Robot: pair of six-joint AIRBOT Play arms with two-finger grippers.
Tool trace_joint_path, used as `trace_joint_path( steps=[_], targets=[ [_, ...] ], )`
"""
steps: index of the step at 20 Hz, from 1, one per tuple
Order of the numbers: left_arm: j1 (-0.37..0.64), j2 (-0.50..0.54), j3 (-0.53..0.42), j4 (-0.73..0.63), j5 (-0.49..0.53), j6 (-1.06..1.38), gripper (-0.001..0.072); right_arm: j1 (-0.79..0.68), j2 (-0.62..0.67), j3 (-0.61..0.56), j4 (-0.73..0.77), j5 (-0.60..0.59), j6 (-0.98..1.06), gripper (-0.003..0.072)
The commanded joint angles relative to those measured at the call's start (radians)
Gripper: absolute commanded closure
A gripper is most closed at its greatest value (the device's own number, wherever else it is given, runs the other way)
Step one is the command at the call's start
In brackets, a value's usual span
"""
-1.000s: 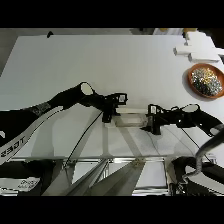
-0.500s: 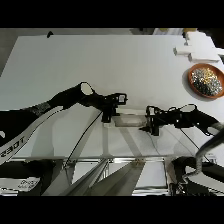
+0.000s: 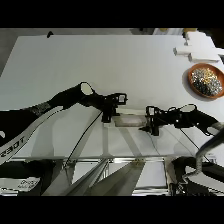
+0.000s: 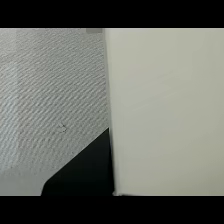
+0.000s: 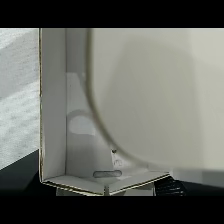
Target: Fold the box and place the chain.
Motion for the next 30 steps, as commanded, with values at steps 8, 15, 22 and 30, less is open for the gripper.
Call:
trace_joint_path(
  steps=[8,15,22,30],
  targets=[
    [0.0,0.0,0.001,0.0,0.001,0.0,0.0698,0.001,0.001,0.0,0.0,-0.001,0.002,0.0289],
    [0.0,0.0,0.001,0.0,0.001,0.0,0.0698,0.001,0.001,0.0,0.0,-0.001,0.002,0.0289],
    [0.0,0.001,0.001,-0.024,-0.044,0.0,0.0695,0.001,0.001,0.0,0.0,-0.001,0.002,0.0289],
    [0.005,0.082,0.001,0.124,-0.046,-0.174,0.0058,0.001,0.001,0.0,0.0,-0.001,0.002,0.0289]
  ],
)
